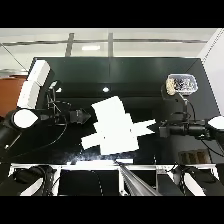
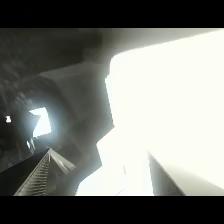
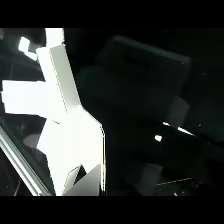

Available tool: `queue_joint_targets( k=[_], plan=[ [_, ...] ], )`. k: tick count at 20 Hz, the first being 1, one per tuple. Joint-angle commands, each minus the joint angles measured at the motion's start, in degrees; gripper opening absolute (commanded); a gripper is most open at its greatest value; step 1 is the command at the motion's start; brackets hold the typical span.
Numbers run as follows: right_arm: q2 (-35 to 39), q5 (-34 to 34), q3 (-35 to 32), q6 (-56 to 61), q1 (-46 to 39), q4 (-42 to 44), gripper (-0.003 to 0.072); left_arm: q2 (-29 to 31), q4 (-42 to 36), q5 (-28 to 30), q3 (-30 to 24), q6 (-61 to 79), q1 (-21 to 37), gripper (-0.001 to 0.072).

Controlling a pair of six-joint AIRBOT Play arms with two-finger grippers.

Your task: Fold the box and place the chain.

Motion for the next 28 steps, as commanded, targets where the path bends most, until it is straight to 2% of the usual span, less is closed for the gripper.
queue_joint_targets(
  k=[1, 4, 7, 10, 14, 17, 19, 22, 25, 26, 27, 28],
  plan=[
    [0.2, -1.1, -0.8, -0.9, 2.0, 0.2, 0.0028, -4.0, -9.0, -4.3, 0.0, 9.5, 3.3, 0.0707],
    [0.2, -1.2, -0.8, -1.0, 2.0, 0.2, 0.0028, -8.2, -20.3, -10.8, -0.7, 23.2, 8.9, 0.0707],
    [0.2, -0.8, -0.8, -0.9, 2.0, 0.2, 0.0028, -13.7, -24.2, -16.4, -1.7, 32.3, 12.5, 0.0707],
    [0.2, -0.3, -0.8, -0.9, 2.0, 0.2, 0.0028, -19.3, -27.4, -16.5, -1.7, 37.9, 12.3, 0.0707],
    [0.2, 0.4, -0.8, -0.3, 2.0, 0.2, 0.0028, -26.1, -37.5, -16.4, -1.7, 50.0, 11.3, 0.0708],
    [0.2, 0.3, -0.8, 0.0, 2.0, 0.2, 0.0028, -30.2, -39.3, -17.7, -1.7, 55.6, 10.3, 0.0707],
    [0.2, 0.3, -0.8, 0.0, 2.0, 0.2, 0.0028, -31.9, -42.1, -21.3, -1.7, 62.6, 9.0, 0.0707],
    [0.2, 0.3, -0.8, 0.0, 2.0, 0.1, 0.0028, -33.1, -43.9, -24.5, -1.7, 70.4, 6.1, 0.0706],
    [0.2, 0.3, -0.8, 0.0, 2.0, -0.1, 0.0028, -33.2, -43.4, -25.1, -1.7, 74.4, 4.7, 0.0687],
    [0.2, 0.3, -0.8, 0.0, 2.0, -0.2, 0.0028, -33.2, -43.3, -25.1, -1.6, 74.5, 4.7, 0.0675],
    [0.2, 0.3, -0.8, 0.0, 2.0, -0.3, 0.0028, -33.2, -43.3, -25.2, -1.6, 74.5, 5.0, 0.0622],
    [0.2, 0.3, -0.8, 0.0, 2.0, -0.7, 0.0028, -33.2, -43.1, -25.5, -1.6, 74.5, 5.3, 0.06]
  ],
)
